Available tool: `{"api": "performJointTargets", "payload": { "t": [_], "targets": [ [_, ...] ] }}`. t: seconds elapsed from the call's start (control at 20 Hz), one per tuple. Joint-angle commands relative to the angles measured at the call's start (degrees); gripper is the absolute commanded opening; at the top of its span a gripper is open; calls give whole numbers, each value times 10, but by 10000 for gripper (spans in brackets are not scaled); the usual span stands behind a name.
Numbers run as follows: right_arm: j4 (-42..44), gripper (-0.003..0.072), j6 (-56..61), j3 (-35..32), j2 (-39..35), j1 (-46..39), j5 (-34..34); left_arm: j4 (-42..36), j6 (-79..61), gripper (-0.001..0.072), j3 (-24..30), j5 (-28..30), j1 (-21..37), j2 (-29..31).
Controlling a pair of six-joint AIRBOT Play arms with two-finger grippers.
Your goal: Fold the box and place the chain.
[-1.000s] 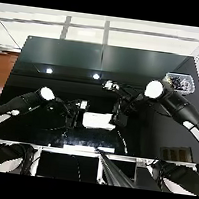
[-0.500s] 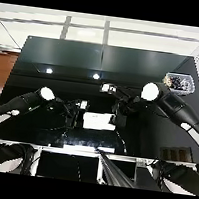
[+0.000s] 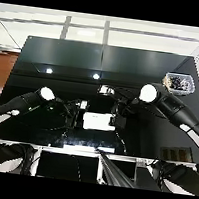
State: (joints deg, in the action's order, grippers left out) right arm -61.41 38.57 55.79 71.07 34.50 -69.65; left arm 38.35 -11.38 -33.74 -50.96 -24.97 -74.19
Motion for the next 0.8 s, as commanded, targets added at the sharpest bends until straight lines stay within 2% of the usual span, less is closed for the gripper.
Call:
{"api": "performJointTargets", "payload": {
  "t": [0.0, 0.75],
  "targets": [
    [8, 698, 8, 0, -15, 1, -22, 0, 1, 481, 0, 0, 0, 0],
    [-66, 695, 71, -23, -16, 49, 67, 0, 3, 481, 0, 0, 0, 0]
  ]
}}
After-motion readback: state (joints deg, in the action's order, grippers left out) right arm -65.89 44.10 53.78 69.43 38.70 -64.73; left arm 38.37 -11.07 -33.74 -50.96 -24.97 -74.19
